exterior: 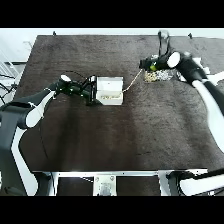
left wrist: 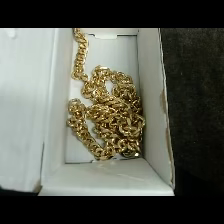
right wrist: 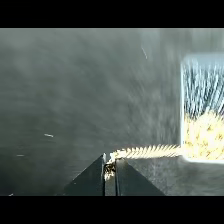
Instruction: Fold the box and place the chain.
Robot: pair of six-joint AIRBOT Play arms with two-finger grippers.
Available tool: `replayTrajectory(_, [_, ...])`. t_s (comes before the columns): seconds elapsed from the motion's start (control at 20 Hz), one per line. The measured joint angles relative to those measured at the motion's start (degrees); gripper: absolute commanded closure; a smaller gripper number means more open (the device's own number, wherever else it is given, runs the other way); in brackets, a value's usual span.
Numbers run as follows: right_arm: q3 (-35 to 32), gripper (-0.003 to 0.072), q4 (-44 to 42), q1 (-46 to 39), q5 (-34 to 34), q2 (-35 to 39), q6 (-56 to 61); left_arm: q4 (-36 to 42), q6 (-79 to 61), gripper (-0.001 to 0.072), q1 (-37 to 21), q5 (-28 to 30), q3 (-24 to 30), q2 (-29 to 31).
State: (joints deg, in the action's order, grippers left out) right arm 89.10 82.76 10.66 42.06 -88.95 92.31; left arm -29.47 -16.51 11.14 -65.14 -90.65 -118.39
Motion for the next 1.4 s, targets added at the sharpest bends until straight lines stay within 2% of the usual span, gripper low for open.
replayTrajectory(0.25, [0.04,0.0677,8.11,7.93,6.23,14.47,-0.52,0.0,-0.02,0.0262,0.0,0.0,0.0,0.0])
replayTrajectory(0.55, [0.04,0.0677,15.61,18.8,9.22,21.49,4.79,0.0,-0.02,0.0262,0.0,0.0,0.0,0.0])
replayTrajectory(0.9, [0.04,0.0677,18.16,28.76,5.86,18.64,15.37,0.0,-0.02,0.0262,0.0,-0.02,0.0,0.0])
replayTrajectory(1.4, [-0.28,0.0677,18.82,30.56,4.44,10.1,19.93,0.0,-0.02,0.0262,0.0,-0.02,0.0,0.0])
